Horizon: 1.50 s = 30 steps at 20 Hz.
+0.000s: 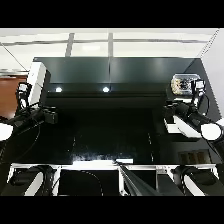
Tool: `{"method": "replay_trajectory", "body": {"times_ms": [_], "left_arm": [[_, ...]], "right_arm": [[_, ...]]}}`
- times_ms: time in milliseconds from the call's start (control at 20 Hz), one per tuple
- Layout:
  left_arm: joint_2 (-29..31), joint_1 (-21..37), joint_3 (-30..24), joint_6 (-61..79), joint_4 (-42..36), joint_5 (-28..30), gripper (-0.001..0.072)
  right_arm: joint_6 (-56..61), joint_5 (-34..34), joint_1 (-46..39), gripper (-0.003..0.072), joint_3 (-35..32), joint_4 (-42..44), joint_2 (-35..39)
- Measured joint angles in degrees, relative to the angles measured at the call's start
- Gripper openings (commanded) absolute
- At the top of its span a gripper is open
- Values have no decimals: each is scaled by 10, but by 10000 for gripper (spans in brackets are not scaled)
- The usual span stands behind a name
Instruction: Fold the box and place the chain.
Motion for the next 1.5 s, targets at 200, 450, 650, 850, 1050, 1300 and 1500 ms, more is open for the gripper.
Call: {"method": "replay_trajectory", "body": {"times_ms": [200,450,650,850,1050,1300,1500], "left_arm": [[0,0,0,0,0,0,29],[0,0,0,0,0,0,29],[0,0,0,0,0,0,29],[0,0,0,0,-1,1,29],[0,0,0,-1,-6,3,29],[-4,0,0,-1,-8,57,510],[-8,0,0,-3,-9,106,710]], "right_arm": [[0,0,0,6,0,0,0],[0,0,0,5,0,0,0],[0,0,0,6,0,0,0],[0,-1,1,6,0,26,0],[0,-35,1,8,0,51,0],[-3,-226,-40,695,20,68,-8],[-23,-113,-211,696,125,50,-78]]}}
